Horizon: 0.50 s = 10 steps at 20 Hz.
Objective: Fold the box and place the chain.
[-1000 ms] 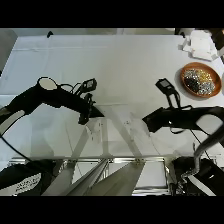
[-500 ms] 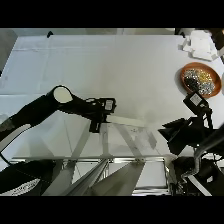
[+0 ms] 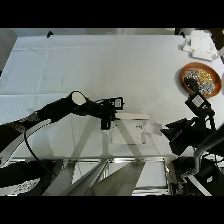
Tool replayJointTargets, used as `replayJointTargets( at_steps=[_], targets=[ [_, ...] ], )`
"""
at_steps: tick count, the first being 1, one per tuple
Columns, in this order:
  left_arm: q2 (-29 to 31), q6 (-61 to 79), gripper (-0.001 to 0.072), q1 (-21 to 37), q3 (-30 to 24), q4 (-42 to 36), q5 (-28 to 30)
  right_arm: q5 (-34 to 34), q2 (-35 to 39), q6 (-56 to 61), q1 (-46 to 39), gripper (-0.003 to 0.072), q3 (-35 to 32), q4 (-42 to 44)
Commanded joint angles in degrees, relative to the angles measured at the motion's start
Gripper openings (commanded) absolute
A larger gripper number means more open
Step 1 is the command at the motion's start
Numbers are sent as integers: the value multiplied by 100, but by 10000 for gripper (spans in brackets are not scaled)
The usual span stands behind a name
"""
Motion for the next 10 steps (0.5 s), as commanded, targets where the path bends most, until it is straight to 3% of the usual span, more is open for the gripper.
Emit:
replayJointTargets(
  at_steps=[1,10],
  targets=[
    [-184,116,7,-11,0,-57,393,-122,7,0,-4,274,0,-79],
    [-461,118,6,-11,0,-232,389,-153,0,0,-4,274,0,-101]
  ],
)
